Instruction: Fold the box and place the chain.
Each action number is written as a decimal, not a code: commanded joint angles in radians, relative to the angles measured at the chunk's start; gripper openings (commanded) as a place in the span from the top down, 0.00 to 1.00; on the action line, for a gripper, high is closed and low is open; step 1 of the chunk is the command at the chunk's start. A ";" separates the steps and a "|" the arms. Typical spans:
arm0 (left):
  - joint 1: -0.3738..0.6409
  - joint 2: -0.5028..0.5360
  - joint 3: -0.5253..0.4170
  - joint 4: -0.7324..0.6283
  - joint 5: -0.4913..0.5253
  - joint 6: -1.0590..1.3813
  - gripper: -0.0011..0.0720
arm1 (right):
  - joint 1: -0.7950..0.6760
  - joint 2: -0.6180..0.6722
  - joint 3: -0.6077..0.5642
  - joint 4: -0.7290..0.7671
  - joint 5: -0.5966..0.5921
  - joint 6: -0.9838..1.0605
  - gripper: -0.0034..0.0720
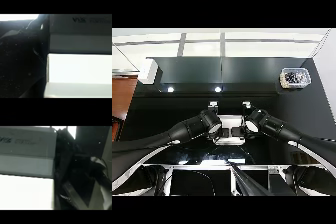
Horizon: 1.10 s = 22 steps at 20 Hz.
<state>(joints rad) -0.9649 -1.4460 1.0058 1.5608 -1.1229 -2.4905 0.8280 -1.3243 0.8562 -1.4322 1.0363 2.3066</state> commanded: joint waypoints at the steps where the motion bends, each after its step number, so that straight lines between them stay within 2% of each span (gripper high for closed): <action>1: 0.000 0.000 0.000 0.001 -0.005 0.000 0.95 | 0.001 0.000 0.001 -0.005 -0.002 0.001 0.94; 5: 0.000 0.000 0.000 0.002 -0.004 0.000 0.95 | 0.001 0.000 0.001 -0.004 0.002 0.001 0.93; 7: 0.000 0.000 0.000 0.002 -0.005 0.000 0.95 | 0.001 0.006 0.002 0.003 0.037 0.000 0.43; 12: 0.000 0.000 0.000 0.002 -0.005 0.000 0.95 | -0.005 0.125 0.003 0.006 0.088 -0.053 0.43; 17: 0.000 0.000 0.000 0.002 -0.005 0.000 0.95 | -0.051 0.411 0.003 -0.014 0.103 -0.116 0.43; 19: 0.000 0.000 0.000 0.002 -0.007 0.000 0.95 | -0.119 0.506 0.003 -0.167 0.123 -0.124 0.43; 21: 0.000 0.000 0.000 0.002 -0.008 0.000 0.95 | -0.210 0.533 0.002 -0.452 0.158 -0.127 0.43; 22: 0.000 0.000 0.000 0.002 -0.008 0.000 0.95 | -0.270 0.526 -0.006 -0.589 0.137 -0.127 0.43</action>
<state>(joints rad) -0.9649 -1.4460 1.0058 1.5623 -1.1294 -2.4905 0.6693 -0.8555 0.8562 -1.6806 1.1637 2.1944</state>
